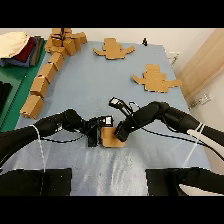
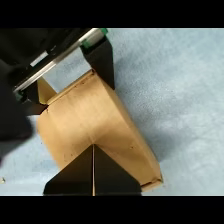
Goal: Fold the box.
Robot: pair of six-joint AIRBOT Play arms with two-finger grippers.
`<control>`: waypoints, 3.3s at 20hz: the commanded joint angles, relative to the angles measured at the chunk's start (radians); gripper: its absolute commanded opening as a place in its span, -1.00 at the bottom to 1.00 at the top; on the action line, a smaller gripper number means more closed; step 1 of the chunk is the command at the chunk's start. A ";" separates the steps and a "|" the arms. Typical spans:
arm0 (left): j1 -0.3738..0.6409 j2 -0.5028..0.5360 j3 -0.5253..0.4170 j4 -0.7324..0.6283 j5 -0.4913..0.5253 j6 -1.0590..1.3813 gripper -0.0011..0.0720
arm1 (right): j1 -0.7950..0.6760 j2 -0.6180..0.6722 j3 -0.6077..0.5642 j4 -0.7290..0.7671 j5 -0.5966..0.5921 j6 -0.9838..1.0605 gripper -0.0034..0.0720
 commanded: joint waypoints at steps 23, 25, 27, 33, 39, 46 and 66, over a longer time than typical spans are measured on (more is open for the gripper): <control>0.000 0.000 0.000 0.000 0.000 0.000 0.00 | 0.388 0.154 -0.150 -0.673 0.306 0.150 0.45; 0.000 0.000 0.000 0.000 0.000 0.000 0.00 | 0.388 0.127 -0.150 -0.689 0.309 0.144 0.71; 0.000 0.000 0.000 0.000 0.000 0.000 0.00 | 0.390 0.114 -0.150 -0.730 0.311 0.143 0.70; 0.000 0.000 0.000 0.000 0.000 0.000 0.00 | 0.423 0.115 -0.150 -0.870 0.317 0.226 0.54; 0.000 0.000 0.000 0.000 0.000 0.000 0.00 | 0.460 0.131 -0.150 -0.898 0.311 0.240 0.37; 0.000 0.000 0.000 0.000 0.000 0.000 0.00 | 0.465 0.134 -0.150 -0.897 0.288 0.239 -0.58; 0.000 0.000 0.000 0.000 0.000 0.000 0.00 | 0.465 0.140 -0.151 -0.899 0.290 0.237 0.01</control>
